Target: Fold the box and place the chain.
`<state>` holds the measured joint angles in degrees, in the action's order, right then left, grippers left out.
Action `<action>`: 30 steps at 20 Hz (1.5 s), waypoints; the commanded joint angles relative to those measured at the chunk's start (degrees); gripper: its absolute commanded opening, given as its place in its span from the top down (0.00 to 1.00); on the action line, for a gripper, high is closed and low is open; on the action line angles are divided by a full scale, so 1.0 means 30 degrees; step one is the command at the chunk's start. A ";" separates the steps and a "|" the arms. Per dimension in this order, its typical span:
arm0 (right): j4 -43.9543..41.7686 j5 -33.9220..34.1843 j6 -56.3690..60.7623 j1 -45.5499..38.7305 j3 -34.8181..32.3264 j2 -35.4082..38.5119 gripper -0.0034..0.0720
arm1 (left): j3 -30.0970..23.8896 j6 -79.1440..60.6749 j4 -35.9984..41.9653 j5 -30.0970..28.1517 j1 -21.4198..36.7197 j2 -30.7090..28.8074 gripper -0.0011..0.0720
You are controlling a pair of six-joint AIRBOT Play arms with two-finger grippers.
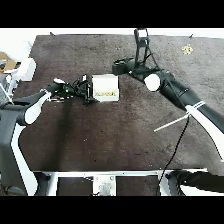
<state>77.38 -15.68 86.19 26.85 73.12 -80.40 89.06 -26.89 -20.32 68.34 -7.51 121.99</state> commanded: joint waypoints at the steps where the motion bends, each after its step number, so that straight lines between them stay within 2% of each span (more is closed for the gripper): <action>1: -0.2375 -0.4291 -0.5654 -0.2171 0.2455 -0.0940 0.70 | -0.0007 -0.0007 -0.0007 -0.0015 0.0000 -0.0007 0.75; 4: -0.9020 -0.8349 -1.1723 -0.4750 0.5370 -0.3796 0.70 | 0.0000 -0.0007 -0.0007 0.0000 0.0000 -0.0007 0.75; 6: -1.2327 -1.0265 -1.4950 -0.6120 0.6652 -0.5705 0.70 | 0.0000 -0.0007 -0.0007 0.0000 0.0000 -0.0007 0.75; 9: -1.6145 -1.2626 -1.8251 -0.7359 0.7766 -0.8087 0.70 | 0.0000 -0.0007 -0.0007 0.0000 0.0000 -0.0007 0.75; 11: -1.7609 -1.3420 -1.9926 -0.7599 0.8225 -0.9362 0.70 | 0.0000 -0.0007 -0.0007 0.0000 0.0000 -0.0007 0.75; 15: -1.8593 -1.4659 -2.1675 -0.7468 0.9340 -1.1468 0.70 | 0.0000 -0.0007 -0.0007 -0.0007 0.0000 -0.0007 0.75; 18: -1.8761 -1.5322 -2.4349 -0.7431 0.9340 -1.1759 0.69 | 0.0000 -0.0007 -0.0007 0.0000 0.0000 -0.0007 0.75; 22: -2.0407 -1.7056 -2.7350 -0.7286 0.9340 -1.1737 0.69 | 0.0000 -0.0007 -0.0007 0.0000 0.0000 -0.0007 0.75; 27: -2.0043 -1.8797 -2.8378 -0.6543 0.9326 -1.1336 0.70 | 0.0000 -0.0007 -0.0007 0.0000 0.0000 -0.0007 0.75; 30: -1.8090 -1.8833 -2.8378 -0.5923 0.9289 -1.0367 0.70 | 0.0000 0.0000 -0.0007 0.0000 0.0000 -0.0007 0.75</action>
<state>19.03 -70.54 2.46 7.70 101.03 -113.30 89.06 -26.89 -20.32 68.36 -7.49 121.99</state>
